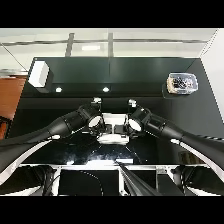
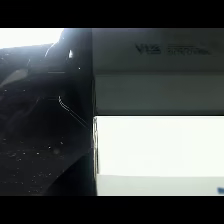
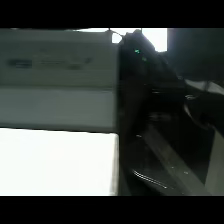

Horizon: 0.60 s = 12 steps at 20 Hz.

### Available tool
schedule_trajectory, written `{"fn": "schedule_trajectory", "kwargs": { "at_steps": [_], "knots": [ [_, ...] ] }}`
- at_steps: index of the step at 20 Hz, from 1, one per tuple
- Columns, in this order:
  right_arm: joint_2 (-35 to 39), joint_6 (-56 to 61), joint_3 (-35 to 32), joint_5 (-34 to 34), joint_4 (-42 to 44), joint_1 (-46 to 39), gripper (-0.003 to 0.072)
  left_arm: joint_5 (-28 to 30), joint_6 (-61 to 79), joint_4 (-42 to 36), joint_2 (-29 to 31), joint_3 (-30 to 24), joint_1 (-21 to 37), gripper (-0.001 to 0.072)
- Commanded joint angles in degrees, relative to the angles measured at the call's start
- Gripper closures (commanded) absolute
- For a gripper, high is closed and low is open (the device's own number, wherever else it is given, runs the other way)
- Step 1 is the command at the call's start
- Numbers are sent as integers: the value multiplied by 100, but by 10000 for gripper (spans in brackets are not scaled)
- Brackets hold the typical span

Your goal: Fold the box and place the chain.

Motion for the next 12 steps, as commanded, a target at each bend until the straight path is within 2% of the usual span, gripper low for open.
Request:
{"fn": "schedule_trajectory", "kwargs": {
  "at_steps": [1,6,9,10,12],
  "knots": [
    [133,-66,4,85,-50,-22,409,-7,7,-4,2,4,-2,685],
    [1027,-686,4,205,-68,-240,409,-7,7,-4,2,4,0,685],
    [1982,-1394,4,813,-162,-730,409,-7,7,-2,2,4,0,685],
    [2280,-1495,4,1003,-474,-957,410,-7,7,-4,2,4,-2,684],
    [2688,-1633,2,1375,-1884,-1506,411,-9,7,-4,2,4,-2,685]
  ]
}}
